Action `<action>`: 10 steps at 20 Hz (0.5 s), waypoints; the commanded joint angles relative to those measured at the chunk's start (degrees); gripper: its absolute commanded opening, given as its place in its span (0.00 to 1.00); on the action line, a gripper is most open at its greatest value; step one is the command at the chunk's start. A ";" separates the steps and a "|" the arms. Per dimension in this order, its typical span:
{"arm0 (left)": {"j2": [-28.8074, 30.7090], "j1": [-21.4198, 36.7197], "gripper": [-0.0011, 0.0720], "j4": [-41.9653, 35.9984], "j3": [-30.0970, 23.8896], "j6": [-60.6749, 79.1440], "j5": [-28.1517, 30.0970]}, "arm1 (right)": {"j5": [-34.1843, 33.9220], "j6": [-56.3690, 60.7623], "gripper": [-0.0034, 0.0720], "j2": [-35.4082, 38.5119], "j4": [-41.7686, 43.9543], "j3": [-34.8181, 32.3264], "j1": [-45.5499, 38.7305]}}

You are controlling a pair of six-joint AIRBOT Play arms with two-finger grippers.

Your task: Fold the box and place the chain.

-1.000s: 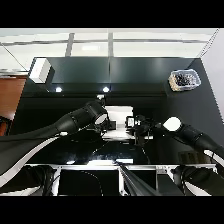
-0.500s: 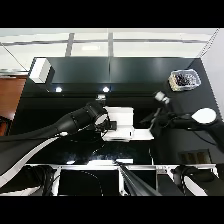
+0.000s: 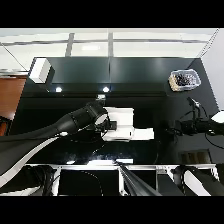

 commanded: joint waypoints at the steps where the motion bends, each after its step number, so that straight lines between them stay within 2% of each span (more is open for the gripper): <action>1: -0.02 -0.04 0.05 0.02 0.02 0.00 0.02 | 3.10 0.92 0.06 -5.49 3.65 -0.55 -1.38; 6: -0.02 -0.04 0.05 0.02 0.02 0.00 0.00 | 5.97 -2.99 0.06 -12.00 7.96 -0.55 1.51; 10: -0.02 -0.04 0.05 0.02 0.02 0.00 -0.13 | 3.82 -5.51 0.06 -13.73 11.10 -0.55 7.80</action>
